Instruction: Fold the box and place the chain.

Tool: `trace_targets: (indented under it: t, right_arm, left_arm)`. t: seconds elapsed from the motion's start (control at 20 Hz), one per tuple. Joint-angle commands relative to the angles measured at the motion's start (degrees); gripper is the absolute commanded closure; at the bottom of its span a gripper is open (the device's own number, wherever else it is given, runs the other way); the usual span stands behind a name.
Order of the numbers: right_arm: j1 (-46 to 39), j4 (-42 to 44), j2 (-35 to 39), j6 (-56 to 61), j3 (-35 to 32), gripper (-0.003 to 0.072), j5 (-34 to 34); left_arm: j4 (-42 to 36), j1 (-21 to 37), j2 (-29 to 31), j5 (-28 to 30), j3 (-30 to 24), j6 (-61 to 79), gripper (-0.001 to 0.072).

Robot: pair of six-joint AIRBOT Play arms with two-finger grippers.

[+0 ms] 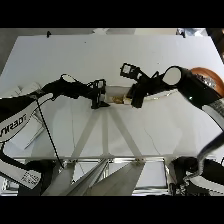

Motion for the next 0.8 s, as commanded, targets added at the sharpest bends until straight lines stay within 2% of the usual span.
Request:
trace_targets:
  t: [0.0, 0.15, 0.25, 0.35, 0.45, 0.6, 0.7, 0.75]
  right_arm:
    - [5.31, 4.74, 0.2, 1.49, 0.04, 0.0671, -11.67]
    - [7.17, 8.72, -0.11, 1.46, 0.04, 0.0671, -19.43]
    - [7.65, 8.83, -0.96, 1.44, 0.04, 0.0671, -20.13]
    - [7.65, 6.62, -2.58, 1.49, 0.04, 0.0671, -18.1]
    - [7.67, 0.7, -4.35, 4.76, 0.04, 0.067, -15.34]
    - [7.65, -13.09, -5.4, 15.08, 0.02, 0.0669, -11.43]
    - [7.65, -17.53, -5.38, 18.49, 0.02, 0.0664, -9.2]
    - [7.65, -18.05, -5.38, 19.06, 0.02, 0.06, -8.13]
  left_arm:
    - [0.02, 0.0, 0.04, 0.02, 0.07, 0.02, 0.0197]
    - [0.02, 0.0, 0.04, 0.0, 0.07, 0.02, 0.0197]
    - [0.02, 0.0, 0.04, 0.0, 0.07, 0.02, 0.0197]
    - [0.02, 0.0, 0.04, 0.02, 0.07, 0.02, 0.0197]
    - [0.02, 0.0, 0.04, 0.0, 0.07, 0.02, 0.0197]
    - [0.02, 0.0, 0.04, 0.02, 0.07, 0.02, 0.0197]
    - [0.02, 0.0, 0.04, 0.02, 0.07, 0.02, 0.0197]
    - [0.02, 0.0, 0.04, 0.02, 0.07, 0.02, 0.0197]
